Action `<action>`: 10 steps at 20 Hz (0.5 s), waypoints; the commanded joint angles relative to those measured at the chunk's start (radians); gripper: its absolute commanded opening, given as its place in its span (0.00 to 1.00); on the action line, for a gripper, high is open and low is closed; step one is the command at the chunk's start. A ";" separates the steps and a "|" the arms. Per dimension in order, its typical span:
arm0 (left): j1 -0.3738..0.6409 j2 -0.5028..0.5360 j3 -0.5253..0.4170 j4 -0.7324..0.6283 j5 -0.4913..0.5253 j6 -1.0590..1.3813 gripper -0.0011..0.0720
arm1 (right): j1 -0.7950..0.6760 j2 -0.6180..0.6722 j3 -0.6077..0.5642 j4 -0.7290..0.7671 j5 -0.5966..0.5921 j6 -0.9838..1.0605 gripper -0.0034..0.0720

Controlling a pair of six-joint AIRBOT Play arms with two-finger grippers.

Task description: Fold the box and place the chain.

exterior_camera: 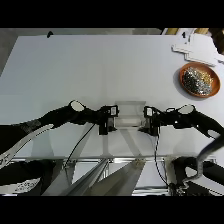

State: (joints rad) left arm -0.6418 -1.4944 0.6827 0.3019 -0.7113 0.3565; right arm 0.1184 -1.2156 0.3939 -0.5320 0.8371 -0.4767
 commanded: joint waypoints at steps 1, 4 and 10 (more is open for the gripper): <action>0.000 0.000 0.001 0.005 0.001 0.002 0.21 | 0.000 0.064 0.000 -0.057 0.010 0.104 0.97; -0.001 0.000 0.001 0.005 0.000 0.002 0.21 | 0.000 0.175 0.000 -0.289 0.012 0.310 0.96; -0.001 0.000 0.001 0.005 0.000 0.002 0.21 | 0.000 0.486 0.000 -0.523 0.037 0.689 0.90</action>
